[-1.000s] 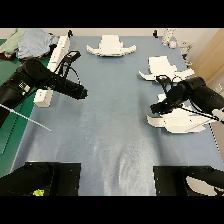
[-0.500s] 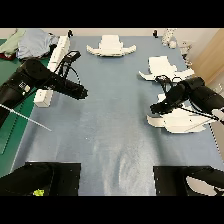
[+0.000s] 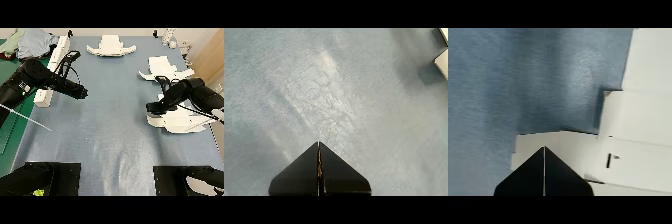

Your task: Fold the box.

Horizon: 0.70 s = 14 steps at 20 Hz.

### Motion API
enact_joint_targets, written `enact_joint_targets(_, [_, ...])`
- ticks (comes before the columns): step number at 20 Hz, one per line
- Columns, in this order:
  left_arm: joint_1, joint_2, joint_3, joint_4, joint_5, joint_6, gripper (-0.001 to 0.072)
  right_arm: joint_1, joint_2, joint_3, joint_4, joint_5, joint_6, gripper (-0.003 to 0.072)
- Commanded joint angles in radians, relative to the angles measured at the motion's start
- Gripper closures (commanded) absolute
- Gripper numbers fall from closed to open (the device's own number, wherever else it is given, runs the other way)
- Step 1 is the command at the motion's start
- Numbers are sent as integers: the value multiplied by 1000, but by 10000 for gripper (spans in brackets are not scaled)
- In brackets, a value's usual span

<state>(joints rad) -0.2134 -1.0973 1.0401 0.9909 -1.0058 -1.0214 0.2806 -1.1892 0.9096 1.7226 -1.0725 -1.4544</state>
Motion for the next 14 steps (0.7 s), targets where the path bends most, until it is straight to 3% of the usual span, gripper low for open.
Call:
enact_joint_targets(1, [1, 0, 0, -2, 19, 0, 697, -20, 0, 43, 33, -31, 157, 581])
enact_joint_targets(3, [1, 0, 0, -5, 19, 0, 697, -103, -3, 140, -86, -171, 180, 579])
enact_joint_targets(5, [1, -1, 0, -10, 28, 0, 697, -241, -3, 244, -205, -290, 161, 370])
enact_joint_targets(8, [1, -1, 0, -70, 69, 0, 697, -510, -34, 357, -304, -370, 17, 371])
enact_joint_targets(11, [1, -1, 0, -178, 85, 0, 697, -770, -120, 393, -264, -409, -126, 372])
enact_joint_targets(14, [1, -1, 0, -217, 81, -1, 697, -986, -238, 394, -29, -425, -307, 371])
